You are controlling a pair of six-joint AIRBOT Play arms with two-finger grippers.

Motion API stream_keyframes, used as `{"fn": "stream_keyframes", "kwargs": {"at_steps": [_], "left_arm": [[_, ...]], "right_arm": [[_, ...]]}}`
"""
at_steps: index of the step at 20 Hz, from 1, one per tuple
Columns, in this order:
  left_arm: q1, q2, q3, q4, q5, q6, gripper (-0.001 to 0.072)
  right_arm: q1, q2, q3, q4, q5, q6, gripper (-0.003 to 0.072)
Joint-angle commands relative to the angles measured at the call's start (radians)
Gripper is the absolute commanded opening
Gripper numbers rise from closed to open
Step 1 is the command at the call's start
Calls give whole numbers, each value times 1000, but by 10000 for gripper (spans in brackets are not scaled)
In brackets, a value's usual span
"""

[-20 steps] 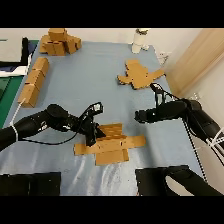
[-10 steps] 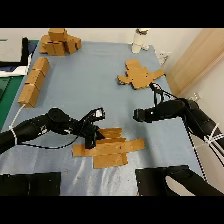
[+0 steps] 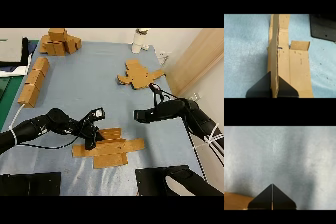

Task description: Fold the box.

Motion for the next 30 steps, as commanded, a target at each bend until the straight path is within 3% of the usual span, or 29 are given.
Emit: {"fn": "stream_keyframes", "kwargs": {"at_steps": [1, 6, 11, 14, 17, 21, 22, 23, 24, 30], "left_arm": [[1, 0, 0, 2, 1, -18, 12], [1, 0, 0, 2, 1, -18, 12], [1, 0, 0, 2, 1, -18, 12], [1, 0, 0, 2, 1, -18, 12], [1, 0, 0, 2, 1, -18, 12], [1, 0, 0, 2, 1, -18, 12], [1, 0, 0, 2, 1, -18, 12], [1, 0, 0, 2, 1, -18, 12], [1, 0, 0, 2, 1, -18, 12], [1, 0, 0, 2, 1, -18, 13]], "right_arm": [[1, 6, 1, 29, -132, 13, 2], [60, 109, 1, -9, -335, 193, 1], [375, 259, -23, -97, -382, 267, 1], [660, 352, -111, -169, -298, 318, 0], [952, 392, -224, -251, -118, 322, 0], [1292, 322, -287, -552, 31, 351, 3], [1361, 288, -287, -619, 32, 351, 124], [1412, 256, -287, -665, 35, 351, 412], [1448, 221, -287, -710, 35, 351, 531], [1471, 92, -284, -923, 36, 355, 520]]}}
